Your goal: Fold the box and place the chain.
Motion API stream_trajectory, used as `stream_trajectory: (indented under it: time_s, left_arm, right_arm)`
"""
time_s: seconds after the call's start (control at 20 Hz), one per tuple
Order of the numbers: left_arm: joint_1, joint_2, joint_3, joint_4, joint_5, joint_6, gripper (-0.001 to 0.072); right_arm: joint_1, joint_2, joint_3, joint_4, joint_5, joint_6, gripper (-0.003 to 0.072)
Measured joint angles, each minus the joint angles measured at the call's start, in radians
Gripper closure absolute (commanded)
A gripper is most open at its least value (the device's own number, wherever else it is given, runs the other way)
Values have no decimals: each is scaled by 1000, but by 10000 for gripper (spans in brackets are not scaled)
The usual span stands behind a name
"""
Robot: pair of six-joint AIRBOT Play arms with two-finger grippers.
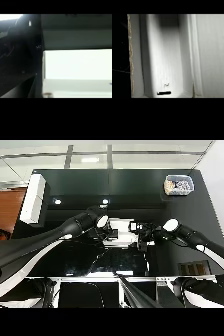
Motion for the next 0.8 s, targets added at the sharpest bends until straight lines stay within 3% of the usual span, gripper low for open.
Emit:
stream_trajectory:
  time_s: [0.15,0.25,0.4,0.45,0.5,0.55,0.6,0.8]
  left_arm:
    - [0,-6,7,0,-3,0,582]
    - [0,-13,9,1,-16,-2,686]
    - [0,-17,11,1,-18,-3,687]
    - [0,-17,11,1,-19,-3,686]
    - [0,-18,11,1,-20,-2,686]
    - [0,-19,12,1,-20,-2,686]
    - [0,-19,12,1,-21,-1,687]
    - [0,-20,12,0,-24,-1,686]
  right_arm:
    - [0,0,0,0,0,0,630]
    - [0,0,0,0,0,0,629]
    - [0,0,0,0,0,0,628]
    - [0,0,0,0,0,0,594]
    - [0,0,0,0,0,1,392]
    - [0,0,0,0,0,2,90]
    - [0,0,0,0,-2,9,-30]
    - [-3,34,8,-55,-3,72,-30]
